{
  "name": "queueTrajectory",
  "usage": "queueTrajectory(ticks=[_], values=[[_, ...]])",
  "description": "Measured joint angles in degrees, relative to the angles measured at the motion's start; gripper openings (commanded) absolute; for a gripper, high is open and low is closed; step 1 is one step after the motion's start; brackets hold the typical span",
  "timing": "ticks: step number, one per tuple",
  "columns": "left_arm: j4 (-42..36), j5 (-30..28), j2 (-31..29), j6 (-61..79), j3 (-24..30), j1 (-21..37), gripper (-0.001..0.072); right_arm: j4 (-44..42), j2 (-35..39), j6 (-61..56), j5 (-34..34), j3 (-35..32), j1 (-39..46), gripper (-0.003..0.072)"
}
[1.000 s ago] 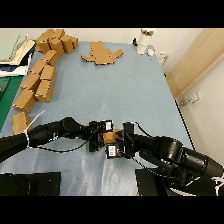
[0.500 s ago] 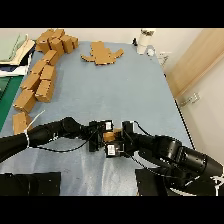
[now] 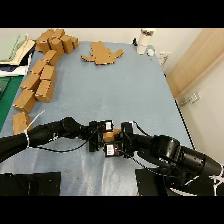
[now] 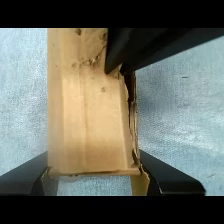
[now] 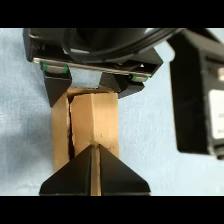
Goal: Fold the box.
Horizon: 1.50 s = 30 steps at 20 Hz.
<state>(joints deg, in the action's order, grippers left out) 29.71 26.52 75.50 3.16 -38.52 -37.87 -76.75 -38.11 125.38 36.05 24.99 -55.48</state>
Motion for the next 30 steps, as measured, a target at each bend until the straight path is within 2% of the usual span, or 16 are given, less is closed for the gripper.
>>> queueTrajectory(ticks=[10,12,13,19,21,26,28,30], values=[[0.1,0.2,0.0,0.2,0.0,0.0,0.0524,-3.4,-0.1,0.0,1.6,0.1,-2.3,0.0075],[0.0,0.2,0.0,0.0,0.0,0.0,0.0524,-4.5,-0.2,0.0,2.2,0.0,-2.5,0.0210],[0.0,0.2,0.0,0.0,0.0,0.0,0.0524,-4.4,-0.2,0.0,2.1,0.0,-2.4,0.0228],[0.0,0.1,0.0,0.0,0.0,0.0,0.0524,-3.4,-0.1,0.0,1.6,0.0,-2.4,0.0244],[0.0,0.0,0.0,0.0,0.0,0.0,0.0524,-2.8,-0.1,0.0,0.9,0.0,-2.4,0.0385],[0.0,0.0,0.0,0.0,0.0,0.0,0.0524,-1.8,-1.1,0.0,0.5,0.0,-2.3,0.0374],[0.0,0.0,0.0,0.0,0.0,0.0,0.0524,-1.2,-1.7,0.0,0.5,0.0,-2.3,0.0284],[0.0,0.0,0.0,0.0,0.0,0.0,0.0524,-0.5,-2.3,0.0,0.4,0.0,-2.3,0.0279]])
